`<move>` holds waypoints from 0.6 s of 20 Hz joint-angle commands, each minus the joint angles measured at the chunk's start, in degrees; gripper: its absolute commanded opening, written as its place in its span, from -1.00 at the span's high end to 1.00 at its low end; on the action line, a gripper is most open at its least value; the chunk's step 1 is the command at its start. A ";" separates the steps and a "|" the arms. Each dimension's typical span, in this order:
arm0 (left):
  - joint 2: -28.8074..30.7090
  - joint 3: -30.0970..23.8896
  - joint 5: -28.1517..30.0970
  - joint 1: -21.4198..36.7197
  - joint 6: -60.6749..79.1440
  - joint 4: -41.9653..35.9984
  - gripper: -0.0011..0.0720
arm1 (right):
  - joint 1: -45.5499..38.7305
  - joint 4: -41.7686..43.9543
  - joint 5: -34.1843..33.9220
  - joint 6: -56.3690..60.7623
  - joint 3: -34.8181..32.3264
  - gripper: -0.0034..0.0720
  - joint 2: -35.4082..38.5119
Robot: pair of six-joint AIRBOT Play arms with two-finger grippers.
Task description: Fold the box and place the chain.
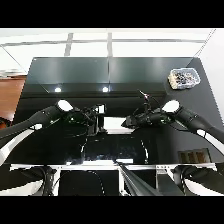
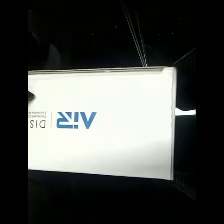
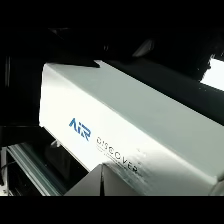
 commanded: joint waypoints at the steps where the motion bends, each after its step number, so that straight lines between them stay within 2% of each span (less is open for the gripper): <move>1: -0.04 0.02 -0.07 0.02 -0.07 -0.02 -0.15 | 0.11 -1.66 -1.81 0.57 -0.09 0.87 -0.24; 4: -0.04 0.02 -0.04 0.02 -0.07 -0.02 -0.15 | 0.07 -1.64 -1.20 0.35 0.42 0.87 0.04; 7: 0.04 0.02 -0.26 0.07 -0.52 -0.02 -0.15 | -2.23 -3.02 6.67 -1.38 4.98 0.87 3.37; 10: 0.26 0.02 -1.01 0.07 -1.11 0.00 -0.15 | -8.55 -7.43 17.33 0.48 10.43 0.87 11.30; 12: 0.66 0.02 -1.11 0.13 -2.23 0.24 -0.15 | -14.16 -7.41 18.56 0.61 11.76 0.87 18.43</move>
